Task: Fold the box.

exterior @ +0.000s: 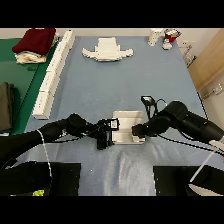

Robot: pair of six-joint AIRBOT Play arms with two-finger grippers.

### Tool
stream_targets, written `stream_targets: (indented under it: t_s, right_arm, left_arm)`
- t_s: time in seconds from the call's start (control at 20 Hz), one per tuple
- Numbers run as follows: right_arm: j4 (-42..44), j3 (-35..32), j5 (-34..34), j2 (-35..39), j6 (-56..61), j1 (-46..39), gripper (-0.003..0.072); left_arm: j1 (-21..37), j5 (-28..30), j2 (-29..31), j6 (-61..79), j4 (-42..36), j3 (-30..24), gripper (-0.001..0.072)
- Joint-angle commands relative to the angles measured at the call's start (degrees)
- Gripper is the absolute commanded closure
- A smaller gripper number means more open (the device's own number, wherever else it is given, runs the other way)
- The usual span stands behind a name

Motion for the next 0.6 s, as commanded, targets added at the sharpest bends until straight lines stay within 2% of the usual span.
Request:
stream_targets:
  t_s: [0.0, 0.2, 0.5, 0.55]
  right_arm:
    - [-5.6, 5.3, -3.9, -7.5, 5.9, 4.5, 0.0396]
    - [-7.0, 7.4, -4.1, -11.9, 8.4, 6.7, 0.0396]
    - [-7.3, 7.4, -4.1, -13.6, 11.0, 6.7, 0.0403]
    - [-7.3, 7.4, -4.2, -13.6, 11.0, 6.7, 0.0516]
  left_arm:
    - [0.0, 0.0, 0.0, 0.0, 0.0, 0.0, 0.0185]
    - [0.0, 0.0, 0.0, 0.0, 0.0, 0.0, 0.0185]
    - [0.0, 0.0, 0.0, 0.0, 0.0, 0.0, 0.0185]
    - [0.0, 0.0, 0.0, 0.0, 0.0, 0.0, 0.0185]
